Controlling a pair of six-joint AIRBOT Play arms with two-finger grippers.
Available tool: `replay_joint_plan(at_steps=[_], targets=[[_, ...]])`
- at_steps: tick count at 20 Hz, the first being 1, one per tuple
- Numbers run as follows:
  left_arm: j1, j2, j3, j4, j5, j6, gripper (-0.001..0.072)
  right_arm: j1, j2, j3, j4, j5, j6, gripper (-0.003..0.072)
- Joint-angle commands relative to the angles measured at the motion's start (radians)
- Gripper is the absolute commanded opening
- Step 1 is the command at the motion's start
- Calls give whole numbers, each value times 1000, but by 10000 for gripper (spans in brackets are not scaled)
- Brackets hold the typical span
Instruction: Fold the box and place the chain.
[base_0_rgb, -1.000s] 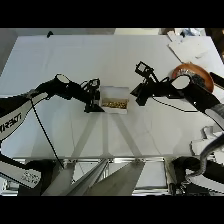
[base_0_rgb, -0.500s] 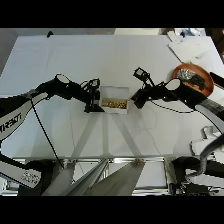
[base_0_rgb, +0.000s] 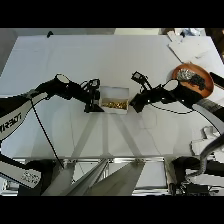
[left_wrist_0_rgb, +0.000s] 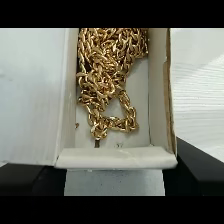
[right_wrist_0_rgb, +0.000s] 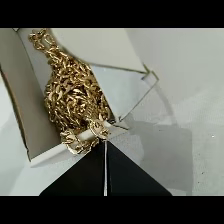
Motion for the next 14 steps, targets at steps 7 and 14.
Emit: replay_joint_plan(at_steps=[7,14], targets=[[0,0,0,-1,1,-1,396,1,61,0,7,54,7,10],[0,0,0,0,1,-1,396,1,114,0,11,104,63,11]])
